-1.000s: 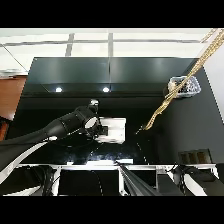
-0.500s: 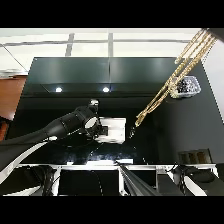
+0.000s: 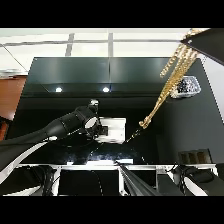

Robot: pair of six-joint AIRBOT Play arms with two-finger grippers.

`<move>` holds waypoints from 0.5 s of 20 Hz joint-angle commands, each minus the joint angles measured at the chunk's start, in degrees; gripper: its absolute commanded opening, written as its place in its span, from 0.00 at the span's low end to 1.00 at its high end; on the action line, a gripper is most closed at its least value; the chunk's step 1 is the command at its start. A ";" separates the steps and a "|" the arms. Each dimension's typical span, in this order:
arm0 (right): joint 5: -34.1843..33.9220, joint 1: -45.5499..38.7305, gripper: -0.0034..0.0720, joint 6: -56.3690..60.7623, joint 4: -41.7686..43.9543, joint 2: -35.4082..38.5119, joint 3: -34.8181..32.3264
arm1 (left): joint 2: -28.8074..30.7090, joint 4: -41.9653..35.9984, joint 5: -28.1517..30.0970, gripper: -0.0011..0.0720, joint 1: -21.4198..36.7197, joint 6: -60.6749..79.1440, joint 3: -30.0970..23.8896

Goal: Fold the box and place the chain.

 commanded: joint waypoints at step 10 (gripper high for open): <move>-3.04 15.32 0.07 -0.33 -0.11 -8.24 -5.51 | 0.02 0.00 0.00 0.06 -0.04 0.02 0.02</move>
